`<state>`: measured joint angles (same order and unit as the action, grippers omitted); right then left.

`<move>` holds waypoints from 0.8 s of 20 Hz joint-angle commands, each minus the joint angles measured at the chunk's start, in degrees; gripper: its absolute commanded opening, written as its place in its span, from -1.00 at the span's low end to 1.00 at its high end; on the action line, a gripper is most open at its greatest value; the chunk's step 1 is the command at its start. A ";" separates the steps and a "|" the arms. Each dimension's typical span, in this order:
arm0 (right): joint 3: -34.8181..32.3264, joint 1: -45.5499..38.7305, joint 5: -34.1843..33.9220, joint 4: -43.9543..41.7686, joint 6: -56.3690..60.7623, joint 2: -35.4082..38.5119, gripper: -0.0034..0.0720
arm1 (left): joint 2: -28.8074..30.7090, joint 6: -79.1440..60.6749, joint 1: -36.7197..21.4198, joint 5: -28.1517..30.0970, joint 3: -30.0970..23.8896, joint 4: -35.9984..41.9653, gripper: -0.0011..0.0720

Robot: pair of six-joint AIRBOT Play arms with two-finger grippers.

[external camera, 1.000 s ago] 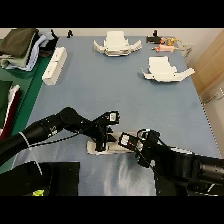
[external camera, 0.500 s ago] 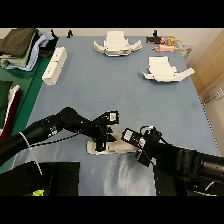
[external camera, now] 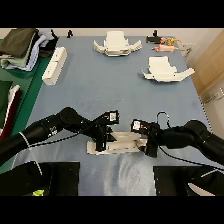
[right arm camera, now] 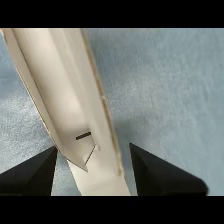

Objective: Fold the box.

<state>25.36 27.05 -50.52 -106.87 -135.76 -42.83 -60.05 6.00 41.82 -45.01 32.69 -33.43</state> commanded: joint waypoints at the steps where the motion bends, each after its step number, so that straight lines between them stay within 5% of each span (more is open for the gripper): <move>1: 0.02 -8.52 -3.06 -15.54 -22.16 -3.82 1.00 | 0.00 0.00 -0.02 -0.04 0.00 0.00 -0.94; 16: 0.09 -8.46 -2.80 -14.19 -19.63 -5.44 1.00 | 0.00 0.00 -0.02 -0.04 0.00 0.00 -0.94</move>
<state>25.43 18.59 -53.06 -121.23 -155.57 -48.16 -60.05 6.00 41.82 -45.08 32.69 -33.43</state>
